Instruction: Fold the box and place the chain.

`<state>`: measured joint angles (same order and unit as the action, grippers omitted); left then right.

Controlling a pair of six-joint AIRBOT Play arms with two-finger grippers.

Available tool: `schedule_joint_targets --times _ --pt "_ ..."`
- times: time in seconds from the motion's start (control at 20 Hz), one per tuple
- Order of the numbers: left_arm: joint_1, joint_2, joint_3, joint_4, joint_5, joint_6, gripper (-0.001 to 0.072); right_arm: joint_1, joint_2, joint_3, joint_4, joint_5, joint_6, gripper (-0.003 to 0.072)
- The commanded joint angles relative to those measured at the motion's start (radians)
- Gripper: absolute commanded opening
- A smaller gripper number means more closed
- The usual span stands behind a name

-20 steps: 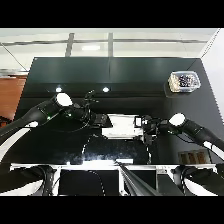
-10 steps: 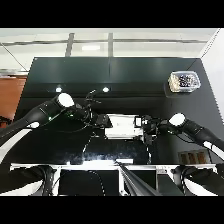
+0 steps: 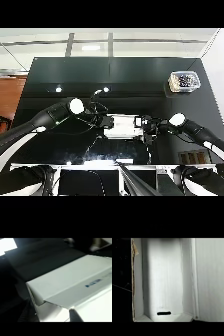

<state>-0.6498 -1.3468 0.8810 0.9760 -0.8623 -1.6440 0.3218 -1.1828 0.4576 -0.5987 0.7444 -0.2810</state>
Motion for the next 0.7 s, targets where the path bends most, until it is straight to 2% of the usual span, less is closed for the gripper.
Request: schedule_joint_targets --times 0.0,0.5,0.6,0.65 --pt "-0.037 -0.001 0.01 0.122 0.02 -0.117 0.0524 0.0 0.0 -0.001 0.001 -0.001 0.002 0.0195" --pt "-0.138 -0.005 0.032 0.364 0.012 -0.367 0.0522 0.0 0.0 -0.001 0.003 -0.012 0.011 0.0195" --pt "-0.167 -0.018 0.072 0.462 -0.03 -0.442 0.0521 0.0 0.0 -0.001 0.003 -0.012 0.011 0.0195" --pt "-0.179 -0.034 0.103 0.508 -0.086 -0.476 0.0521 0.0 0.0 -0.001 0.003 -0.012 0.011 0.0195"
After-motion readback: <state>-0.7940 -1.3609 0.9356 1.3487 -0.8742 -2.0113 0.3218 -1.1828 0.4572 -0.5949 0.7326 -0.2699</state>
